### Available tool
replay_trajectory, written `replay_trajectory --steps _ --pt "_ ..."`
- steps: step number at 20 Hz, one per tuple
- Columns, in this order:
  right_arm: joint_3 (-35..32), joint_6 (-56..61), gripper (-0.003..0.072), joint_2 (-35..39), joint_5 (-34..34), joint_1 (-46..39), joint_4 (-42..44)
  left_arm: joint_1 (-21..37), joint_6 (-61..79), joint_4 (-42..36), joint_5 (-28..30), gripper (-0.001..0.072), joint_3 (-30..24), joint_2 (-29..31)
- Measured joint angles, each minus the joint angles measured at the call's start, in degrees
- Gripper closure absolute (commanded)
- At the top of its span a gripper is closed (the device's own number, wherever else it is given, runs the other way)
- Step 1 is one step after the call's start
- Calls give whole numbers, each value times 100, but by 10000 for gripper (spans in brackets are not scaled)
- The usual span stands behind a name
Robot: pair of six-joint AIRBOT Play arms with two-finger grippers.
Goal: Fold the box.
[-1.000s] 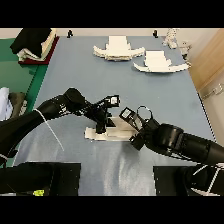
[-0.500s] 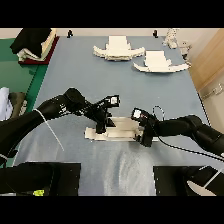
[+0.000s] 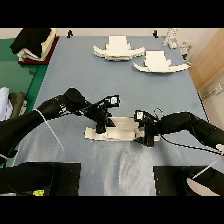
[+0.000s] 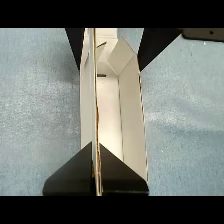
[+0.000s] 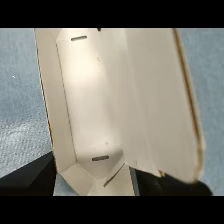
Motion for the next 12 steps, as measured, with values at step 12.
replay_trajectory --steps 12 --pt "-2 -127 -32 -363 109 52 -31 0 0 2 0 694 0 0"
